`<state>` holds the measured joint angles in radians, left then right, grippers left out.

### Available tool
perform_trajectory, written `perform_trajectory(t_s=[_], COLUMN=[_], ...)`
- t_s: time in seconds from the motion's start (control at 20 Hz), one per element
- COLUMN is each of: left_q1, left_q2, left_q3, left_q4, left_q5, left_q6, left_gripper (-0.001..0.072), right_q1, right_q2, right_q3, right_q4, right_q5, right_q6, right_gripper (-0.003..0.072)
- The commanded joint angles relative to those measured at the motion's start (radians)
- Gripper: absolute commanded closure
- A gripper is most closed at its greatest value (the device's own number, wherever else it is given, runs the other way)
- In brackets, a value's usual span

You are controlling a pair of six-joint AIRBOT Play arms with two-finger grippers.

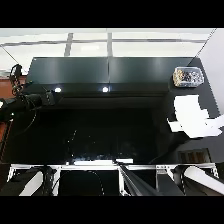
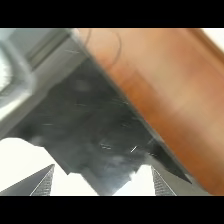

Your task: Fold the box and place the chain.

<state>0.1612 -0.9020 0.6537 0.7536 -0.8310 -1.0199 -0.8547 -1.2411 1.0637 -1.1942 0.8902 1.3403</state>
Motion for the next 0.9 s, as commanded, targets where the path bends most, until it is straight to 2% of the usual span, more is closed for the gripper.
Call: perform_trajectory(t_s=[0.0,0.15,0.3,0.4,0.45,0.5,0.6,0.7,0.75,0.85], left_q1=[0.001,-0.018,-0.107,-0.143,-0.15,-0.152,-0.151,-0.151,-0.151,-0.151], left_q2=[-0.023,-0.034,-0.034,-0.034,-0.034,-0.034,-0.034,-0.034,-0.034,-0.034], left_q3=[0.0,0.001,0.026,0.032,0.032,0.032,0.032,0.032,0.032,0.032], left_q4=[-0.003,0.034,0.32,0.364,0.36,0.36,0.351,0.341,0.342,0.342], left_q5=[0.008,0.006,-0.02,-0.053,-0.062,-0.066,-0.07,-0.068,-0.067,-0.069], left_q6=[0.002,-0.023,-0.248,-0.293,-0.293,-0.298,-0.297,-0.296,-0.295,-0.293], left_gripper=[0.0004,-0.0011,0.0009,0.0008,0.0009,0.0008,0.0008,0.0009,0.0008,0.0008], right_q1=[-0.216,-0.174,-0.097,-0.06,-0.043,-0.033,-0.021,-0.018,-0.018,-0.006], right_q2=[-0.15,-0.319,-0.399,-0.42,-0.423,-0.423,-0.419,-0.4,-0.386,-0.321], right_q3=[0.105,0.238,0.285,0.285,0.285,0.286,0.294,0.294,0.293,0.256], right_q4=[0.168,0.002,-0.099,-0.089,-0.089,-0.089,-0.088,-0.042,0.007,0.106], right_q5=[0.243,0.441,0.462,0.461,0.459,0.455,0.47,0.536,0.579,0.59], right_q6=[-0.256,-0.325,-0.375,-0.463,-0.497,-0.516,-0.531,-0.539,-0.537,-0.522], right_gripper=[-0.0022,-0.0022,-0.0022,-0.0019,0.0101,0.0157,0.0456,0.0671,0.0672,0.0672])
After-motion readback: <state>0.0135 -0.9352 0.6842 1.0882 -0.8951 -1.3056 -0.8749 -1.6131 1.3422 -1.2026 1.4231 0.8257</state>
